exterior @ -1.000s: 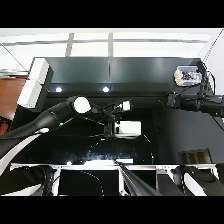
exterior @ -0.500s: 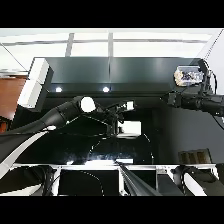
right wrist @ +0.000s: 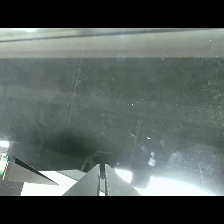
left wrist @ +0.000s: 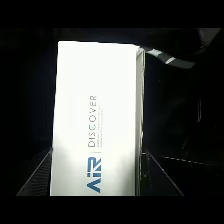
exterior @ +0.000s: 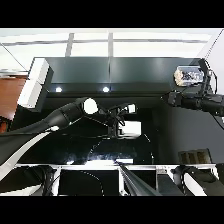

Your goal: Fold the box and place the chain.

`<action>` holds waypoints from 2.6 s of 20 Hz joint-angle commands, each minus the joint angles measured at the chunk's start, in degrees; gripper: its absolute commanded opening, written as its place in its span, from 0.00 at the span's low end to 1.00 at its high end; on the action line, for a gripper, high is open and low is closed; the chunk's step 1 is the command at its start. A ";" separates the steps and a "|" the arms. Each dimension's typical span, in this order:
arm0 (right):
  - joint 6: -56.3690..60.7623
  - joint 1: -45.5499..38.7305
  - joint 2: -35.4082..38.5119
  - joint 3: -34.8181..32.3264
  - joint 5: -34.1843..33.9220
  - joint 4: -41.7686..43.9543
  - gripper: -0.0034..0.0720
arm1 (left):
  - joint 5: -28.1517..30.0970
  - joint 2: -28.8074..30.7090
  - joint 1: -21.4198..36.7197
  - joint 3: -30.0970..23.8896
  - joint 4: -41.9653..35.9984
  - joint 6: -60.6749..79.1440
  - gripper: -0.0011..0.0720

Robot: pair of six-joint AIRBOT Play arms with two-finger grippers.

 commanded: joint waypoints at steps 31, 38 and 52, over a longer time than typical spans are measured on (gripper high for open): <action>0.02 -0.02 0.02 0.00 -0.02 -0.09 0.11 | 6.43 -4.46 -2.75 0.02 3.10 -1.53 0.98; 0.02 -0.02 0.02 0.00 -0.04 -0.07 0.11 | 7.10 -5.92 -3.89 0.04 4.79 -1.55 0.46; -0.11 -0.44 0.02 0.00 0.83 -0.09 0.11 | -22.62 23.96 44.06 -12.94 22.14 -30.60 0.42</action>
